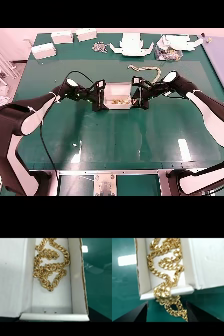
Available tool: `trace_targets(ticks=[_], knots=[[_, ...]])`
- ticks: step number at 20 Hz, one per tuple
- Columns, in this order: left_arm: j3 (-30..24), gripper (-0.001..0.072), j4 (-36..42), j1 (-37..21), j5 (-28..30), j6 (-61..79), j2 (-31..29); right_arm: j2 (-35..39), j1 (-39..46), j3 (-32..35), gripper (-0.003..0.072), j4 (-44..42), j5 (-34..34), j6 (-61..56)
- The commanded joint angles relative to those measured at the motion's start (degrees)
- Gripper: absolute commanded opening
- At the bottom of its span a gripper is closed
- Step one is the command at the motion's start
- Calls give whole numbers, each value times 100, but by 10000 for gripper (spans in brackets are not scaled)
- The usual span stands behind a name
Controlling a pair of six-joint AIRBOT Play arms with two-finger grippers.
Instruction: Fold the box and place the chain.
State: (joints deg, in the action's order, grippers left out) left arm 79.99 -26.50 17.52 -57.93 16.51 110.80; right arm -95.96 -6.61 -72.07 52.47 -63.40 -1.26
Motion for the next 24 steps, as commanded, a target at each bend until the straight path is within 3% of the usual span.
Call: trace_targets(ticks=[1,11,13,14,15,16,17,24], knots=[[2,469,-2,-7,-2,2,-2,-70,-85,17,550,-81,254,57],[2,469,-2,-7,0,2,-2,-417,-105,15,530,76,560,201],[2,469,-2,-7,0,2,-2,-426,-101,13,289,157,557,188],[2,469,-2,-7,2,2,-2,-426,-76,13,240,181,557,190],[0,469,-2,-7,0,2,-2,-426,-42,13,118,179,555,184],[2,469,-2,-7,0,2,-2,-422,4,13,41,177,555,142],[2,469,-2,-7,2,2,-2,-411,46,13,12,179,553,127],[0,469,-2,-7,2,2,-2,-11,245,13,9,153,557,-125]])
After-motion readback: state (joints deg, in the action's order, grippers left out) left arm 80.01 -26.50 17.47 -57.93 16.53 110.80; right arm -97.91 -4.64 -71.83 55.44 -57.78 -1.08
